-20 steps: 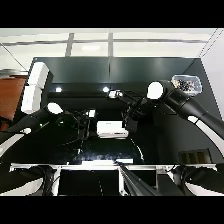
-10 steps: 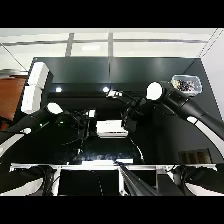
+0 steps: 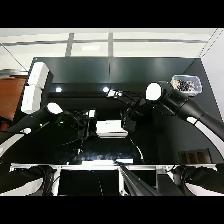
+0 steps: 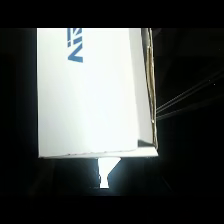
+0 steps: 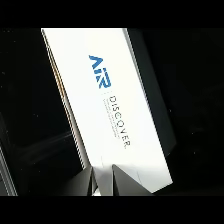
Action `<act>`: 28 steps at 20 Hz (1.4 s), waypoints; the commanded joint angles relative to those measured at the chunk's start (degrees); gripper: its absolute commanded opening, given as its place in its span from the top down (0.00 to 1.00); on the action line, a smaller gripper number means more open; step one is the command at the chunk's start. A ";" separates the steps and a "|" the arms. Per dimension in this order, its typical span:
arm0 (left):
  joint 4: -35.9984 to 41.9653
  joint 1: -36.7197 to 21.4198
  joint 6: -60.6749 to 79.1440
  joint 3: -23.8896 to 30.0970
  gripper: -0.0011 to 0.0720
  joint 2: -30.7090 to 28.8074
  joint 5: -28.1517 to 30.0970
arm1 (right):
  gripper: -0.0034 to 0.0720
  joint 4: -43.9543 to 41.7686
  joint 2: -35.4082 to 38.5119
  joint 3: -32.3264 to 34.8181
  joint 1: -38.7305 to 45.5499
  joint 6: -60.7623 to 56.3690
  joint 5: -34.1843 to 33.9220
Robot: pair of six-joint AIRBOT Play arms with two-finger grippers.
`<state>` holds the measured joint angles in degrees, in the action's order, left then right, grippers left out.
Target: Fold the box and place the chain.
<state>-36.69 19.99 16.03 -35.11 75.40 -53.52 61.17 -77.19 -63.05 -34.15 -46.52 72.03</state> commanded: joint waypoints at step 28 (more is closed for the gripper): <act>0.07 0.02 -0.02 0.00 0.35 0.04 -0.02 | 0.78 0.39 0.00 2.36 -1.66 -4.81 1.44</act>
<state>-36.64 20.01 15.99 -35.09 75.42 -53.63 61.36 -77.21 -60.90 -35.79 -51.20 73.10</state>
